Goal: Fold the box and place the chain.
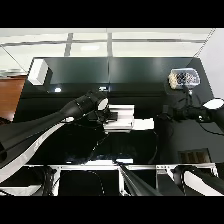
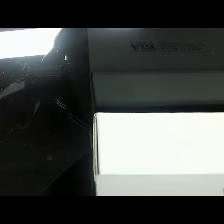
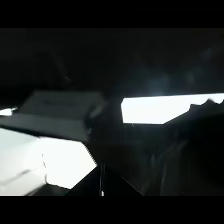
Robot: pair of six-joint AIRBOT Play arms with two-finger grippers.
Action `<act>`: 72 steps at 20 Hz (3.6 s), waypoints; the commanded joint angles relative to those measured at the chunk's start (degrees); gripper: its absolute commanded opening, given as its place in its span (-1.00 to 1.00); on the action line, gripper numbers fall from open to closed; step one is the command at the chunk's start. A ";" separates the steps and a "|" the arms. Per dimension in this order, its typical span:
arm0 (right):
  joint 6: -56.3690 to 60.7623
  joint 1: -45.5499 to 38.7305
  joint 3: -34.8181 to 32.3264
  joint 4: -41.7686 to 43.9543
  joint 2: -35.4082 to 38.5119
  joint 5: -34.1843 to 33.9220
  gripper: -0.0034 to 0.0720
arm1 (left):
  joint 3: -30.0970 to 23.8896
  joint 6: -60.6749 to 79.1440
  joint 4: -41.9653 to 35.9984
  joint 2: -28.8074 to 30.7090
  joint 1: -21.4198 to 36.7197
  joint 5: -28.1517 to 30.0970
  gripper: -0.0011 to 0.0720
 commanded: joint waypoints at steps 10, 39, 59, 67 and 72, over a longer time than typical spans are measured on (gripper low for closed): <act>-1.27 9.22 -0.70 2.45 -10.56 2.73 -0.87 | 0.04 0.00 0.00 0.02 0.07 0.02 -0.90; 42.82 41.83 22.12 -32.00 -12.22 -0.70 0.34 | 0.04 0.00 0.00 0.02 0.07 -0.02 -0.90; 57.11 50.47 29.94 -44.46 -19.82 10.56 -0.87 | 0.04 0.00 0.00 0.02 0.07 -0.39 -0.90; 56.70 49.64 29.94 -40.48 -19.76 10.10 -0.59 | 0.04 0.00 0.02 0.02 0.07 -0.39 -0.90; 56.11 49.53 29.94 -40.54 -19.32 10.12 -0.45 | 0.04 0.00 0.02 0.02 0.07 -0.39 -0.90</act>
